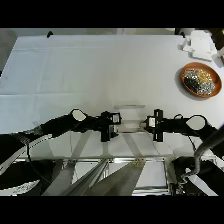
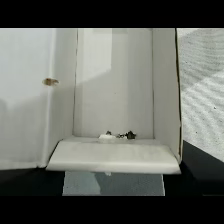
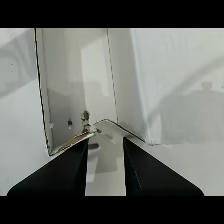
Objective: Fold the box and place the chain.
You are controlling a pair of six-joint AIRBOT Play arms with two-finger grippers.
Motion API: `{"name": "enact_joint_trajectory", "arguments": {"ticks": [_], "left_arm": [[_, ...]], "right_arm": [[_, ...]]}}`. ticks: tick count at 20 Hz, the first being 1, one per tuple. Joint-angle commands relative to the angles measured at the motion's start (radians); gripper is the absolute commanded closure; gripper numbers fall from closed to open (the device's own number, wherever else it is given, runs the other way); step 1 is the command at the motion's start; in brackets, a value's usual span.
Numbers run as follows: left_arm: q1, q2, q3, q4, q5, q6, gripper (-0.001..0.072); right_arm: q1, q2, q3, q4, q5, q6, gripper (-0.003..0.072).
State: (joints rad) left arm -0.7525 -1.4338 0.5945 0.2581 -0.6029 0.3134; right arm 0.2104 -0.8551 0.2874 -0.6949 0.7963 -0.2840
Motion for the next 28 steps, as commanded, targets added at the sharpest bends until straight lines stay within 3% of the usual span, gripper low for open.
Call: {"name": "enact_joint_trajectory", "arguments": {"ticks": [1,7,8,10,12,13,14,15,18,21,28], "left_arm": [[0.001,0.001,0.0,0.0,0.0,0.001,0.0394],[0.001,0.001,0.0,0.0,0.0,0.001,0.0394],[0.001,0.001,0.0,0.0,0.0,0.001,0.0394],[0.001,0.001,0.0,0.0,0.001,0.001,0.0394],[0.001,0.001,0.0,0.0,0.0,0.001,0.0394],[0.001,0.001,0.0,0.0,0.0,0.001,0.0394],[0.001,0.001,0.0,0.0,0.001,0.001,0.0394],[0.001,0.001,0.0,0.0,0.0,0.001,0.0394],[0.001,0.001,0.0,0.0,0.0,0.001,0.0394],[0.001,0.001,0.0,0.0,0.0,0.001,0.0394],[0.001,0.001,0.0,0.0,0.001,0.001,0.0394]], "right_arm": [[0.02,-0.026,-0.001,0.027,-0.004,-0.014,0.0468],[0.092,-0.073,-0.001,0.021,-0.054,-0.013,0.0455],[0.092,-0.073,-0.001,0.021,-0.054,-0.013,0.043],[0.092,-0.073,-0.001,0.02,-0.054,-0.013,0.0296],[0.092,-0.072,-0.001,0.018,-0.054,-0.013,0.0278],[0.092,-0.069,-0.001,0.018,-0.054,-0.012,0.0304],[0.092,-0.06,-0.001,0.013,-0.051,-0.006,0.0468],[0.092,-0.04,-0.001,0.01,-0.047,0.0,0.0677],[0.092,0.063,-0.001,-0.036,-0.05,0.089,0.0669],[0.092,0.177,0.0,-0.186,-0.055,0.433,0.0669],[0.089,0.379,0.001,-0.679,-0.028,1.619,0.0669]]}}
